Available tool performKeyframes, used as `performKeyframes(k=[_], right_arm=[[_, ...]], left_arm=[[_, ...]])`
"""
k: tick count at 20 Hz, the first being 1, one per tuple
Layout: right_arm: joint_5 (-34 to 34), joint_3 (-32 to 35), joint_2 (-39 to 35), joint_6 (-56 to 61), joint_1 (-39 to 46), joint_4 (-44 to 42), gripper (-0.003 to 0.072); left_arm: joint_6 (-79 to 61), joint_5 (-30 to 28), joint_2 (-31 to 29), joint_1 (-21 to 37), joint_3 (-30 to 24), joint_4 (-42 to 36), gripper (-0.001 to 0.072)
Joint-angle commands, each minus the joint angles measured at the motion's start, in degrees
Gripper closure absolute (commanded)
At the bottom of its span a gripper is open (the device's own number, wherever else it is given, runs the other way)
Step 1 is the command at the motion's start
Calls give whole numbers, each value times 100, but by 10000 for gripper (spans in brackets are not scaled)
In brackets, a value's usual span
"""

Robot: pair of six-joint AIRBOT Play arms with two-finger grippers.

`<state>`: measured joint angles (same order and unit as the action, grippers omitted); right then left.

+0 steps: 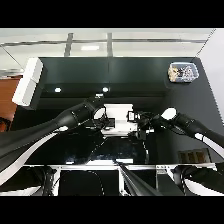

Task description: Fold the box and place the chain.

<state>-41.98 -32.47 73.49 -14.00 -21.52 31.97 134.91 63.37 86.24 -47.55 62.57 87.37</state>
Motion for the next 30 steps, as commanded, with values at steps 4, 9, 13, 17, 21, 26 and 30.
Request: performKeyframes(k=[4, 9, 13, 17, 21, 26, 30], right_arm=[[0, -7, -2, 2, -4, -2, 458], [0, -7, -2, 2, -4, -2, 459], [0, -7, -2, 2, -4, -2, 459], [0, -7, -2, 2, -4, -2, 459], [0, -7, -2, 2, -4, -2, 459], [0, -7, -2, 2, -4, -2, 458], [0, -7, -2, 2, -4, -2, 459]], left_arm=[[229, -11, 24, -33, 103, 192, 314], [487, -52, 26, -37, 103, 214, 381], [485, -28, 26, -42, 103, 199, 386], [481, -11, 24, -44, 105, 168, 686], [481, -24, 24, -90, 105, 68, 407], [463, -11, 26, -90, 103, 125, 342], [463, -26, 105, -92, 101, 190, 342]])
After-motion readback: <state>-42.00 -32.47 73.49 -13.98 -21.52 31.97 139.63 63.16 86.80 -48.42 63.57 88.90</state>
